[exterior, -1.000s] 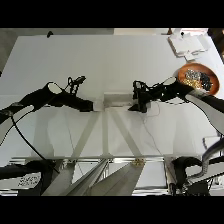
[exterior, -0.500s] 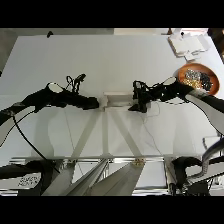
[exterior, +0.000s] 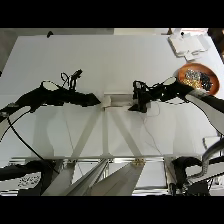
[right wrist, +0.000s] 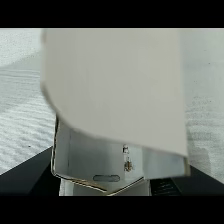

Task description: Fold the box and place the chain.

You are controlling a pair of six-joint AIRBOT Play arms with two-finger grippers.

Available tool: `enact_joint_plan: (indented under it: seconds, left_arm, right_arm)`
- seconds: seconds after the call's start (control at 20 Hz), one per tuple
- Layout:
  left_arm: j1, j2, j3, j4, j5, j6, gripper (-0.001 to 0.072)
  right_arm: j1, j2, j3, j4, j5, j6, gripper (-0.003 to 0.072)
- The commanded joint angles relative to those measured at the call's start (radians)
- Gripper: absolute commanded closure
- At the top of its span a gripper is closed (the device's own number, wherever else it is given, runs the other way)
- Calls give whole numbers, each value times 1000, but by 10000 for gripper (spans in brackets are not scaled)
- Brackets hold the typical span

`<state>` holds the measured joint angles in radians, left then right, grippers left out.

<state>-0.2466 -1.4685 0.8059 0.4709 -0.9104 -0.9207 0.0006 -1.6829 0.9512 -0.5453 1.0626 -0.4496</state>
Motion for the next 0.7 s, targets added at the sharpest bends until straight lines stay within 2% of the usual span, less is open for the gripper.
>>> enact_joint_plan:
  seconds: [0.0, 0.4, 0.65]
  left_arm:
    - [3, 3, 0, -75, -37, 70, 409]
    - [0, -2, 0, -82, -45, 91, 410]
    - [-16, -2, 0, -173, -56, 92, 410]
  right_arm:
    - [0, 0, 0, 0, 0, 0, 250]
    - [0, 0, 0, 0, 0, 0, 250]
    - [0, 0, 0, 0, 0, 0, 250]
